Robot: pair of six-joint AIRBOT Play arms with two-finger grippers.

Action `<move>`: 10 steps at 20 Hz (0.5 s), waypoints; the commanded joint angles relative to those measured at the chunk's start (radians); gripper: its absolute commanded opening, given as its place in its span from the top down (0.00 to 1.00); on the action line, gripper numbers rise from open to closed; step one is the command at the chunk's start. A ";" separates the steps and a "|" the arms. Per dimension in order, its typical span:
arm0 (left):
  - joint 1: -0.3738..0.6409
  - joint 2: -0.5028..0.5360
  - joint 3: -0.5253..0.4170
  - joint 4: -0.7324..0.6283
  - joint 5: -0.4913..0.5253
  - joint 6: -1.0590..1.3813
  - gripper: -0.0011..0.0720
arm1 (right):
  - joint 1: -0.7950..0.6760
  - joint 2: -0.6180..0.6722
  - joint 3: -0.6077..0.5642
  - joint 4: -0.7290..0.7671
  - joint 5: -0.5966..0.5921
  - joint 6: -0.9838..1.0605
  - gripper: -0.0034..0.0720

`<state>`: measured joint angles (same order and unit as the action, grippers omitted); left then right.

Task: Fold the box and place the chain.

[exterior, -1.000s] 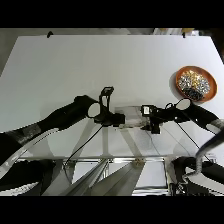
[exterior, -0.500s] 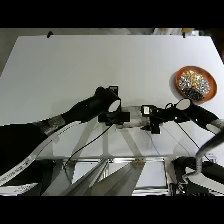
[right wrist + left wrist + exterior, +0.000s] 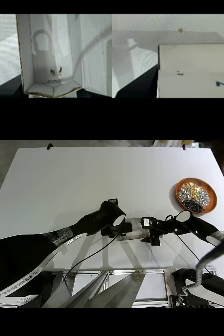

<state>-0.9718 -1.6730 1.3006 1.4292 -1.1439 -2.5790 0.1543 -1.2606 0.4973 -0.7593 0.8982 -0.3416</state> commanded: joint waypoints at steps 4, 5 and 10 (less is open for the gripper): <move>-0.008 -0.016 0.001 -0.006 -0.005 -0.014 0.78 | 0.000 0.000 0.001 0.000 0.000 0.000 0.48; -0.008 -0.016 0.001 -0.006 -0.005 -0.014 0.80 | 0.000 0.000 0.001 0.000 0.000 0.000 0.48; -0.008 -0.016 0.001 0.001 -0.005 -0.014 0.95 | 0.000 -0.001 0.001 0.000 0.000 0.000 0.48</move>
<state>-0.9794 -1.6878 1.3006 1.4303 -1.1625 -2.5900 0.1539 -1.2606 0.4984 -0.7605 0.8997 -0.3424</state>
